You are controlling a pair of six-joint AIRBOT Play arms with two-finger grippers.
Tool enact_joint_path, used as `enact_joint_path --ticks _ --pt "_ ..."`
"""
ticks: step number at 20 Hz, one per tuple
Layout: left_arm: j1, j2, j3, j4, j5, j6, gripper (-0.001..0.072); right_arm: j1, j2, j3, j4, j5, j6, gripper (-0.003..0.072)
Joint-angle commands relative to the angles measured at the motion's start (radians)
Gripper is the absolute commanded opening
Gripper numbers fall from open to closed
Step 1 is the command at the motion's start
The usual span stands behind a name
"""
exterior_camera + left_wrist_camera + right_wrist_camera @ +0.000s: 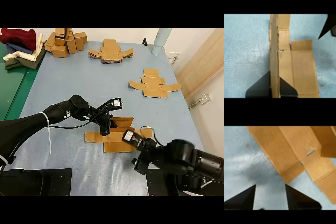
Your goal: Fold the box.
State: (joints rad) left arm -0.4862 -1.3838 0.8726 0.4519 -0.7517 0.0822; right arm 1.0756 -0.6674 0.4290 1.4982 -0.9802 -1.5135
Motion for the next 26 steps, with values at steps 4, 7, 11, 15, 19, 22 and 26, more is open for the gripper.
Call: enact_joint_path --ticks 4,7,11,15,19,22,26 --pt "0.0 0.0 0.001 0.0 0.0 0.0 0.0012 0.076 -0.156 -0.042 -0.333 0.217 -0.017 0.0557" --pt "0.0 0.0 0.001 0.0 0.0 0.0 0.0012 0.076 -0.203 -0.04 -0.343 0.274 -0.012 0.0557" --pt "0.0 0.0 0.001 -0.002 0.0 0.0 0.0012 0.076 -0.174 0.005 -0.355 0.222 0.06 0.0557" --pt "0.0 0.0 0.001 -0.002 0.0 0.0 0.0012 0.074 -0.135 0.018 -0.546 0.196 0.201 0.0557" --pt "0.0 0.0 0.001 -0.002 0.001 0.0 0.0012 0.064 -0.153 0.018 -0.575 0.19 0.232 0.0557" --pt "0.0 0.0 0.001 -0.003 0.0 0.0 0.0012 0.064 -0.154 0.018 -0.533 0.191 0.231 0.0557" --pt "0.0 0.0 0.001 -0.002 0.0 0.0 0.0012 0.038 -0.133 0.018 -0.578 0.19 0.23 0.072"
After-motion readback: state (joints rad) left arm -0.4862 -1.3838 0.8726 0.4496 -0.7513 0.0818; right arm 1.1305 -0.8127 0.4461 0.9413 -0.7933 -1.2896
